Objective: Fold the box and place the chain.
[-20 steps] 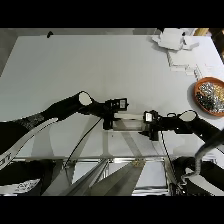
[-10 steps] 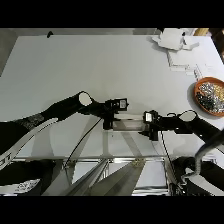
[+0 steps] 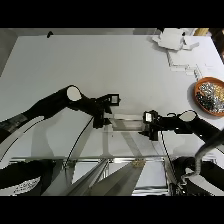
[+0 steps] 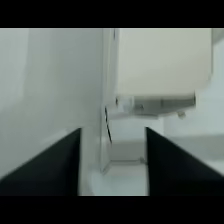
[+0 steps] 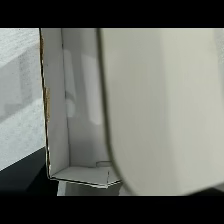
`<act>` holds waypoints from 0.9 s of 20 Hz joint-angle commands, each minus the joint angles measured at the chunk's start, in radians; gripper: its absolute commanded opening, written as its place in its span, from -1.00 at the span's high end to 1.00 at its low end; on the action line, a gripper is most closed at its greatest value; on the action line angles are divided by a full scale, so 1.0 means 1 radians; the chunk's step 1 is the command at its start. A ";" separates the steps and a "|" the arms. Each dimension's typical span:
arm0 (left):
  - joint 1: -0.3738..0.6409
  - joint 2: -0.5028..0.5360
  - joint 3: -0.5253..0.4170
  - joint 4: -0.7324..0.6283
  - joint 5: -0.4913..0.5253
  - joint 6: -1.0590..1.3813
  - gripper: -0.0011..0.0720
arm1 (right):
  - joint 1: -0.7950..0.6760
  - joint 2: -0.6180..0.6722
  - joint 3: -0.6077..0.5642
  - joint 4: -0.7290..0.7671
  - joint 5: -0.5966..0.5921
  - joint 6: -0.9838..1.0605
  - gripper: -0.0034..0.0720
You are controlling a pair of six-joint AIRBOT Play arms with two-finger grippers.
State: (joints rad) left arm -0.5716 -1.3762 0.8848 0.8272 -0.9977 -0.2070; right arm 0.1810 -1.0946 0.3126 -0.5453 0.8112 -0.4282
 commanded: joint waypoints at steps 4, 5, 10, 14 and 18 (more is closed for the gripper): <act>-0.006 0.163 0.000 0.126 -0.237 -0.188 0.97 | 0.000 0.000 0.000 0.000 0.001 0.000 -0.16; -0.048 0.180 0.000 0.126 -0.219 -0.194 0.97 | 0.000 0.000 0.000 0.000 0.001 0.000 -0.16; -0.284 0.150 0.001 0.122 0.134 -0.255 0.96 | 0.000 0.000 0.000 0.000 0.001 0.000 -0.16; -0.281 0.016 0.119 0.108 0.254 -0.311 0.97 | 0.000 0.000 0.000 0.000 0.001 0.000 -0.16; -0.248 -0.170 0.321 0.110 0.243 -0.367 0.97 | 0.000 0.000 0.000 0.000 0.001 0.000 -0.16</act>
